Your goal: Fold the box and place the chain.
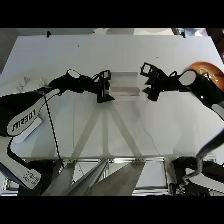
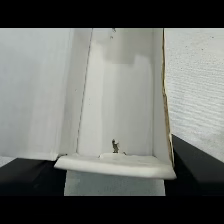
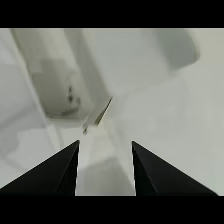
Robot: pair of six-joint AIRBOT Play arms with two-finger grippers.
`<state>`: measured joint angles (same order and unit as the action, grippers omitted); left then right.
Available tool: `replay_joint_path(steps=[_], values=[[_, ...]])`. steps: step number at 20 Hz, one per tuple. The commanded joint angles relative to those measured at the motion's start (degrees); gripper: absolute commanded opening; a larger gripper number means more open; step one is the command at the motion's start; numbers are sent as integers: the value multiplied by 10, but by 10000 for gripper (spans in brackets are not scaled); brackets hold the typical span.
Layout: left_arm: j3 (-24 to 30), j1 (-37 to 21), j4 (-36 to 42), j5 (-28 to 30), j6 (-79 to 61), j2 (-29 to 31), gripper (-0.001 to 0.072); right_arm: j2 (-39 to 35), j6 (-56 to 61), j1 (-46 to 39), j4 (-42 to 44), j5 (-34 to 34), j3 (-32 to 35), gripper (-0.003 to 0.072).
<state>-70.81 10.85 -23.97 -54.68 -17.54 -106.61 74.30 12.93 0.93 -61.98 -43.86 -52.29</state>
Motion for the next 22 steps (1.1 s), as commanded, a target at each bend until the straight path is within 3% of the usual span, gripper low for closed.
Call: replay_joint_path(steps=[1, 9, 14, 22], values=[[0, 0, 0, 0, 0, 0, 281, 25, -16, 0, -75, -37, 0, 369], [0, 0, 0, 0, 0, 0, 281, 104, -147, -10, 32, 21, 0, 369], [0, 0, 0, 0, 0, 0, 281, 110, -173, -10, 100, 73, 0, 356], [0, 0, 0, 0, 0, 0, 281, 110, -256, -10, 157, 52, 0, 255]])
